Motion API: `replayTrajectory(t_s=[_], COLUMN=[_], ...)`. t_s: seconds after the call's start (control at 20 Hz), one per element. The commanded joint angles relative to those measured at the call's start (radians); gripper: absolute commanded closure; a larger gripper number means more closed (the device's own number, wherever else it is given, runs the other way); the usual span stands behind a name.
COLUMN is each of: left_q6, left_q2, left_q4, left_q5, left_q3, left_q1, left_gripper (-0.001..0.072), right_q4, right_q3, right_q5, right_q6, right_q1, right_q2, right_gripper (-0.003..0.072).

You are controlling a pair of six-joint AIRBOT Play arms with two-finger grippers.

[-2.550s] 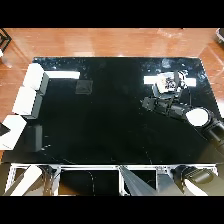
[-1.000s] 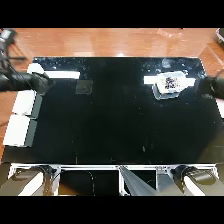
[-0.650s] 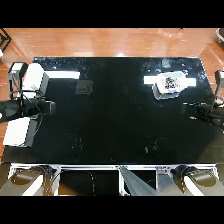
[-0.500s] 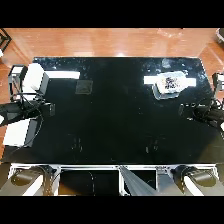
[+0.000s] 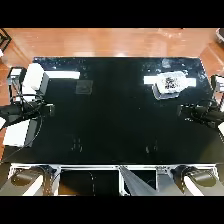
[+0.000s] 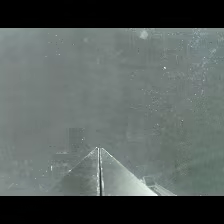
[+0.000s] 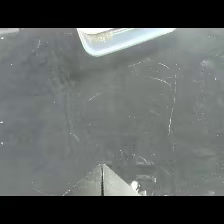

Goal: Fold the box and place the chain.

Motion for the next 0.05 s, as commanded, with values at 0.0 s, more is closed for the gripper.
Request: replayTrajectory(t_s=[0.0], left_q6=[-0.001], left_q2=[0.001], left_q4=[0.002], left_q5=[0.001], left_q3=[-0.001], left_q1=[0.000], left_gripper=[0.0691], right_q4=[0.001], right_q3=[0.000], right_q5=[-0.001], right_q6=[0.000], right_q1=[0.000], right_q2=[0.001], right_gripper=[0.0664])
